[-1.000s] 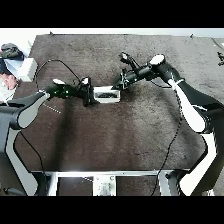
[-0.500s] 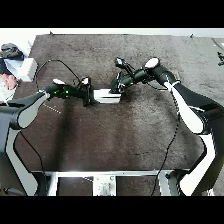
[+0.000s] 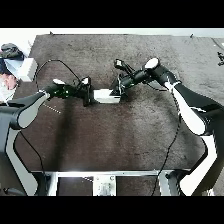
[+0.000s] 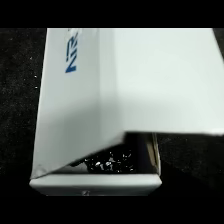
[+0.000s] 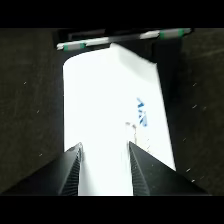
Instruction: Fold the box and place the chain.
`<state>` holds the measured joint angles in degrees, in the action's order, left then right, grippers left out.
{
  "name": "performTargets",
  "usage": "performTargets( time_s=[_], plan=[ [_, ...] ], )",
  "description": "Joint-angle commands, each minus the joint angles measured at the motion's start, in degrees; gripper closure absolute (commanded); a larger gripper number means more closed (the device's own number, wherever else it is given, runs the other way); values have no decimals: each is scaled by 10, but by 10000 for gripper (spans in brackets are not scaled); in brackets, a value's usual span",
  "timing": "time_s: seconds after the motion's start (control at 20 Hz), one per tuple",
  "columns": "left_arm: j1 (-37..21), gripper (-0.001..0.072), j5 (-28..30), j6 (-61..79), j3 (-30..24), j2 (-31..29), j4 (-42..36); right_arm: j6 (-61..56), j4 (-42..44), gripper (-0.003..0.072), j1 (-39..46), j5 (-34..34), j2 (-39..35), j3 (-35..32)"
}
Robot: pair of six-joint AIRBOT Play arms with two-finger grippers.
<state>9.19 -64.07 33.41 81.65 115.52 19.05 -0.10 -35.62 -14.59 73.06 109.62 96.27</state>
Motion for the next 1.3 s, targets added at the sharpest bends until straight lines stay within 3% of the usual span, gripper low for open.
performTargets(
  time_s=[0.0,0.2,0.3,0.65,0.75,0.95,1.0,1.05,1.1,1.15,1.25],
  plan=[
    [0,293,0,0,0,0,0,12,-9,350,0,-61,-19,-46],
    [0,292,0,0,0,0,0,58,46,348,-1,-89,-19,-51],
    [0,293,0,0,0,0,0,60,46,284,-2,-84,-19,-51],
    [0,292,0,0,0,0,0,49,46,289,-2,-20,-19,-52],
    [0,292,0,0,0,0,0,42,47,341,-2,-22,-19,-55],
    [0,293,0,0,0,0,0,78,73,338,-2,-80,-18,-77],
    [0,292,0,0,0,0,0,91,78,260,-2,-79,-17,-77],
    [0,293,0,0,0,0,0,98,86,137,-2,-80,-17,-77],
    [0,292,0,0,0,0,0,108,93,155,-2,-80,-17,-77],
    [0,292,0,0,0,0,0,116,93,227,-1,-80,-17,-76],
    [0,292,0,0,0,0,0,124,93,224,-1,-80,-17,-76]
  ],
)
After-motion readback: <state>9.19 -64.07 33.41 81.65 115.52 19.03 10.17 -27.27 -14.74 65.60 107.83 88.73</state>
